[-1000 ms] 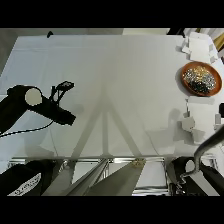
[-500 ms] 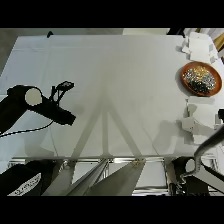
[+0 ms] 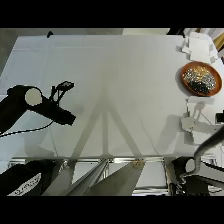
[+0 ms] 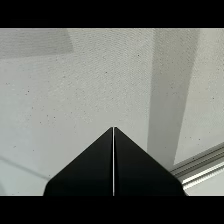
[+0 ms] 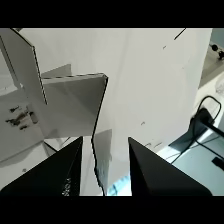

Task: Fold the box and place the chain.

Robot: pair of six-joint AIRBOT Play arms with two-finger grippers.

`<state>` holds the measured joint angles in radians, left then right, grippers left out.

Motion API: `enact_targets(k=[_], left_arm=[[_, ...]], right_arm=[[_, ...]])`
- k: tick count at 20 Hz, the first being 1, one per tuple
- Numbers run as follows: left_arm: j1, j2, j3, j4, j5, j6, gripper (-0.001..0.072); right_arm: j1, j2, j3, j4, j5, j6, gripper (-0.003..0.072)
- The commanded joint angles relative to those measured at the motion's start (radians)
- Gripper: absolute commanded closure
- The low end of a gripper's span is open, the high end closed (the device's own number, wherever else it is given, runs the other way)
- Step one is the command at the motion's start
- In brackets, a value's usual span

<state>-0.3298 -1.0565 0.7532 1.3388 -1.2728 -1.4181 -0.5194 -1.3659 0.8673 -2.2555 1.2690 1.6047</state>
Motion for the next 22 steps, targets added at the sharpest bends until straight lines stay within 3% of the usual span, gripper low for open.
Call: enact_targets(k=[1, 2, 8, 11, 16, 19, 22], left_arm=[[0.0, 0.001, 0.0, 0.0, 0.0, 0.0, 0.0697], [0.0, 0.001, 0.0, 0.0, 0.0, 0.0, 0.0697], [0.0, 0.001, 0.0, 0.0, 0.0, 0.0, 0.0697], [0.0, 0.001, 0.0, 0.0, 0.0, 0.0, 0.0697], [0.0, 0.001, 0.0, 0.0, 0.0, 0.0, 0.0697], [0.0, 0.001, 0.0, 0.0, 0.0, 0.0, 0.0697], [0.0, 0.001, 0.0, 0.0, 0.0, 0.0, 0.0697]], right_arm=[[0.0, -0.027, 0.001, -0.023, 0.004, 0.037, 0.06], [0.0, -0.027, 0.001, -0.024, 0.016, 0.037, 0.0673], [0.146, 0.067, 0.001, 0.049, 0.048, 0.008, 0.0674], [0.264, 0.152, -0.023, 0.227, 0.027, 0.009, 0.0674], [0.492, 0.363, -0.177, 0.681, -0.165, -0.021, 0.0674], [0.667, 0.48, -0.269, 0.776, -0.268, 0.051, 0.0674], [0.851, 0.551, -0.332, 0.77, -0.365, 0.192, 0.0674]])
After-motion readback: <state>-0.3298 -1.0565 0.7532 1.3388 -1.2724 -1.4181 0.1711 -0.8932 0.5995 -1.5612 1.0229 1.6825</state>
